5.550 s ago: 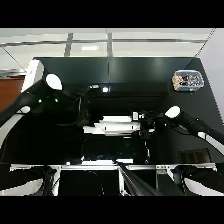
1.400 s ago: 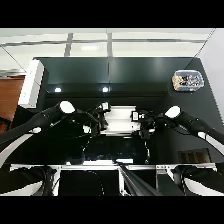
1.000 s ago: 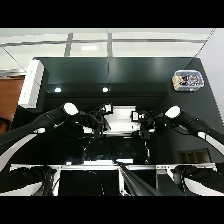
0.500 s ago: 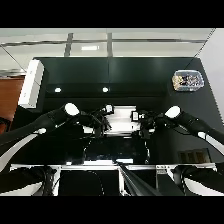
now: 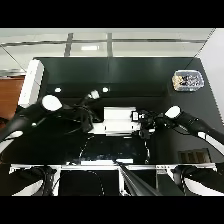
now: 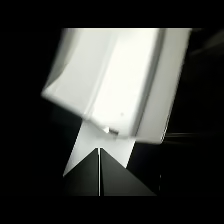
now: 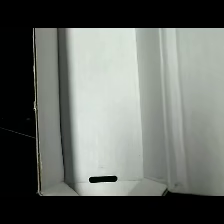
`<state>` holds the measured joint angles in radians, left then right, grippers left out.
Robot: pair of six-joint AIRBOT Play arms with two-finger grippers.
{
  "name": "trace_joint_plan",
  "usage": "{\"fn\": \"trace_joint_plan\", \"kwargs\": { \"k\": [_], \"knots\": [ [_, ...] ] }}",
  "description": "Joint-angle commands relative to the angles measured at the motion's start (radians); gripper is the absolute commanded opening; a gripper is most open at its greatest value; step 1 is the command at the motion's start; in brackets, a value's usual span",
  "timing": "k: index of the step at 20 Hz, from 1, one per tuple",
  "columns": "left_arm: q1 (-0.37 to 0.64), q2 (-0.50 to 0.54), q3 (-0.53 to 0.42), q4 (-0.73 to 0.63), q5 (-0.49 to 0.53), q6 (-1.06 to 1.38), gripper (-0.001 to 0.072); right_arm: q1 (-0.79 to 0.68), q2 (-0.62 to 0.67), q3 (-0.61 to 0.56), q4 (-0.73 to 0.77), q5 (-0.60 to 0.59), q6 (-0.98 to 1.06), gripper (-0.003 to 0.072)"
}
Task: Fold the box and place the chain.
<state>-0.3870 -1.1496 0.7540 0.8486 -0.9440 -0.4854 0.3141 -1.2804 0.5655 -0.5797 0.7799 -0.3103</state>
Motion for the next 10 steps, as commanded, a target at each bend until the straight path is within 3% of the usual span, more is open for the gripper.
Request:
{"fn": "trace_joint_plan", "kwargs": {
  "k": [1, 5, 8, 10],
  "knots": [
    [0.164, 0.074, -0.031, 0.115, -0.097, -0.349, 0.0026, 0.001, -0.001, 0.0, 0.0, 0.001, 0.001, 0.0231],
    [0.413, 0.038, -0.164, 0.075, -0.105, -0.822, 0.0027, 0.0, -0.001, 0.0, 0.0, 0.001, 0.001, 0.023],
    [0.52, -0.048, -0.253, -0.154, -0.193, -0.715, 0.0027, 0.0, -0.001, 0.0, 0.0, 0.001, 0.001, 0.0231],
    [0.51, -0.122, -0.266, -0.248, -0.234, -0.615, 0.0026, 0.0, -0.001, 0.0, 0.0, 0.001, 0.001, 0.023]
  ]
}}
